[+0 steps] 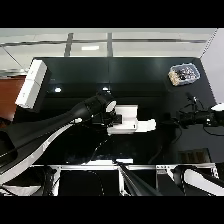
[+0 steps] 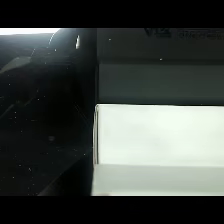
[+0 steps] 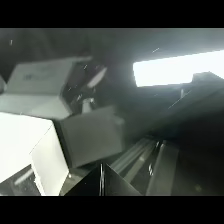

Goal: Fold the box and place the chain.

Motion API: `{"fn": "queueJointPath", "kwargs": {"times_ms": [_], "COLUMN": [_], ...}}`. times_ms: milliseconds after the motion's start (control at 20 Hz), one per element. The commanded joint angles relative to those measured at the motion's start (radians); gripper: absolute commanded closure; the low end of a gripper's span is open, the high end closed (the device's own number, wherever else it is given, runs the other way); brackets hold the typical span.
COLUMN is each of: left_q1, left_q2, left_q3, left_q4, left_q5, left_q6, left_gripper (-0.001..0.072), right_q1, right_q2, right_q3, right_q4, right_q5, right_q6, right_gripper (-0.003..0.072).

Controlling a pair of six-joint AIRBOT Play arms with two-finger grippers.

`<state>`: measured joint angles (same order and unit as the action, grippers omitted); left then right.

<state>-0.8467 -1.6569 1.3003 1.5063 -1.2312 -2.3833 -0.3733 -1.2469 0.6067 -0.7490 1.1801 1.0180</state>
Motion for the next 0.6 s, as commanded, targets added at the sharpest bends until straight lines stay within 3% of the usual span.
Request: {"fn": "queueJointPath", "kwargs": {"times_ms": [0,550], "left_q1": [0.0,0.0], "left_q2": [-0.001,-0.001], "left_q3": [0.001,0.001], "left_q4": [0.0,0.0], "left_q5": [0.0,-0.003], "left_q6": [0.0,0.0], "left_gripper": [0.0678,0.0678], "right_q1": [0.047,0.278], "right_q2": [-0.011,-0.123], "right_q3": [0.0,0.0], "right_q4": [0.001,0.089], "right_q5": [0.015,-0.041], "right_q6": [-0.012,-0.091], "right_gripper": [0.0669,0.0668]}}
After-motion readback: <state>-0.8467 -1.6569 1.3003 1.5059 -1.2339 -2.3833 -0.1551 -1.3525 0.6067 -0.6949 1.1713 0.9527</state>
